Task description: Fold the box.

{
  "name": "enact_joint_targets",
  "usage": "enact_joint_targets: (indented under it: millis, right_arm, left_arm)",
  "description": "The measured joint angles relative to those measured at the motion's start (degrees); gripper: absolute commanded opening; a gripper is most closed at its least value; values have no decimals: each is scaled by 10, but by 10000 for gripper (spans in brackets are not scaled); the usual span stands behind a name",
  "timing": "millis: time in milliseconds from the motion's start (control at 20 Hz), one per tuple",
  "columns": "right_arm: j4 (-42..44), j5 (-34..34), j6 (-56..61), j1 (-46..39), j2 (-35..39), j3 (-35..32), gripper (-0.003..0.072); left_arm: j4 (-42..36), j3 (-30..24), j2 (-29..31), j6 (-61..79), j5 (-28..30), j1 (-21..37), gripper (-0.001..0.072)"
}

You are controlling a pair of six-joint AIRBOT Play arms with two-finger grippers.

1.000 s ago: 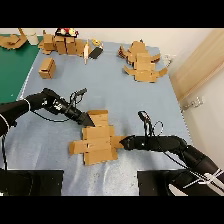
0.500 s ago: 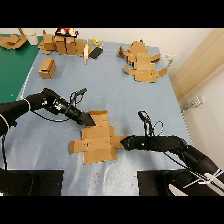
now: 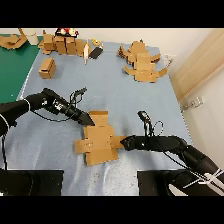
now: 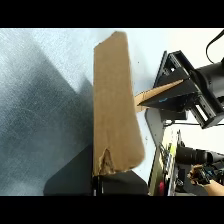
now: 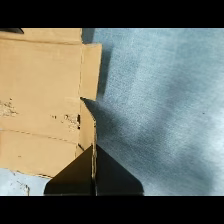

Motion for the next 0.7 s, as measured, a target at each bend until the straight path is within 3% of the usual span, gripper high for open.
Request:
enact_joint_targets:
  millis: [150,200,250,300,500,700]
  right_arm:
    - [-1,0,0,0,0,0,4]
    - [-2,0,0,0,0,0,59]
    - [-2,0,0,0,0,0,233]
    - [-3,0,0,-1,0,1,334]
    - [-21,-7,12,-20,0,25,338]
    - [-68,-38,39,-61,1,96,337]
  left_arm:
    - [0,0,0,12,-3,0,11]
    - [0,0,0,15,-5,0,11]
    - [-2,0,0,19,-5,0,10]
    - [-1,1,0,23,-5,-1,10]
    - [-5,3,21,43,28,-14,9]
    - [-8,-16,74,103,91,-50,10]
